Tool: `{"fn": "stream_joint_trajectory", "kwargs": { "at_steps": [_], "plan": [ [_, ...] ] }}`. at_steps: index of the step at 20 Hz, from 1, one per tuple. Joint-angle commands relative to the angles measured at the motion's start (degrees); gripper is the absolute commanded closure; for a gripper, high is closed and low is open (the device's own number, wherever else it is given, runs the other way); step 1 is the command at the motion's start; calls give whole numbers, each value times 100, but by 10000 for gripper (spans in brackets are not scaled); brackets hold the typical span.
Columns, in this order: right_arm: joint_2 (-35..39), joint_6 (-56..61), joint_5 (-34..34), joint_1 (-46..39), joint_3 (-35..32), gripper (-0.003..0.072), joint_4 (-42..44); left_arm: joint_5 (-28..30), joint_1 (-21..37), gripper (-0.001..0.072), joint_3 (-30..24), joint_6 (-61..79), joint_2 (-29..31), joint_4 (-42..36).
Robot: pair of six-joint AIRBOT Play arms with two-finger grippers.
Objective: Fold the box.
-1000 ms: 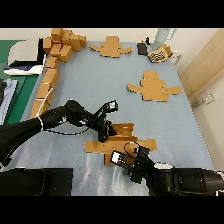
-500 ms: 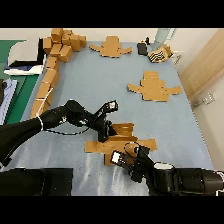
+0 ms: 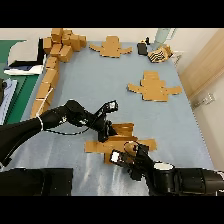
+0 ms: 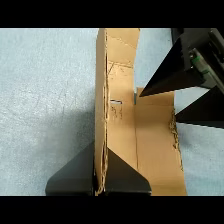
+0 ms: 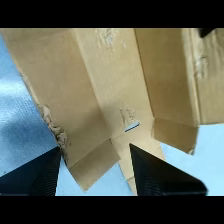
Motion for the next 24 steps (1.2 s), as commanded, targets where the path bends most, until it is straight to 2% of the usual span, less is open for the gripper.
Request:
{"fn": "stream_joint_trajectory", "kwargs": {
  "at_steps": [1,6,8,9,12,15,19,24],
  "plan": [
    [4,42,-83,-2,85,52,-319,2,0,696,4,2,4,0],
    [2,435,-83,-2,83,46,-461,4,0,695,4,2,4,0],
    [4,422,-85,-39,70,-7,-713,2,0,696,4,2,4,0],
    [22,415,-22,-162,70,-34,-713,2,0,695,4,2,4,0],
    [275,160,170,-741,68,-34,-341,4,0,696,4,2,4,0],
    [782,-645,361,-1110,13,-34,-291,-2,0,695,4,2,4,0],
    [1394,-2063,1097,-1937,-319,-34,306,2,0,696,4,2,4,0],
    [1349,-5447,1467,-3497,-356,-34,2673,4,0,696,4,2,4,0]
  ]
}}
